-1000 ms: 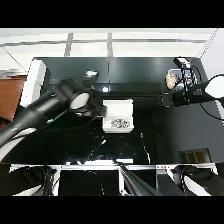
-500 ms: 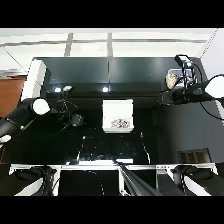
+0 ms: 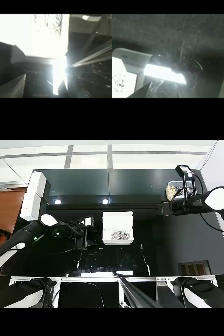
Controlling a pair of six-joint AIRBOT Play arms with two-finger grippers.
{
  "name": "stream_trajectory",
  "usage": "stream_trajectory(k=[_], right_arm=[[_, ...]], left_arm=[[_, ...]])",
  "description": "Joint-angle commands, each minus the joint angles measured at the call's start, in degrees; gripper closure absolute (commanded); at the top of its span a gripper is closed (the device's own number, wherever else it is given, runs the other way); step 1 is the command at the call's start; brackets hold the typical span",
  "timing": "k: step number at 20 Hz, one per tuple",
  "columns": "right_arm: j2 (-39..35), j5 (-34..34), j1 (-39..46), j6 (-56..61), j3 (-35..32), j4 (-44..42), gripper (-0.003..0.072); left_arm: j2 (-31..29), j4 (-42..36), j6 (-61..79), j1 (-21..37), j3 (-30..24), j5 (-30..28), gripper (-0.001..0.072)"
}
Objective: Fold the box and place the chain.
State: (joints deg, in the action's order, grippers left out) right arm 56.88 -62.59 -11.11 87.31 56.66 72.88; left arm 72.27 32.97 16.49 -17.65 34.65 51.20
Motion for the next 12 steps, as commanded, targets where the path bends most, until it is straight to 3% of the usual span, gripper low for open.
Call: stream_trajectory(k=[1,12], right_arm=[[0.0,0.3,0.0,0.5,0.0,-0.2,0.0329],[0.0,0.3,0.0,0.5,0.0,-0.2,0.0328]], left_arm=[[3.5,-6.0,9.2,-0.7,1.1,-0.9,-0.0009],[5.0,-8.4,8.8,-3.8,2.8,-1.7,-0.0007]])
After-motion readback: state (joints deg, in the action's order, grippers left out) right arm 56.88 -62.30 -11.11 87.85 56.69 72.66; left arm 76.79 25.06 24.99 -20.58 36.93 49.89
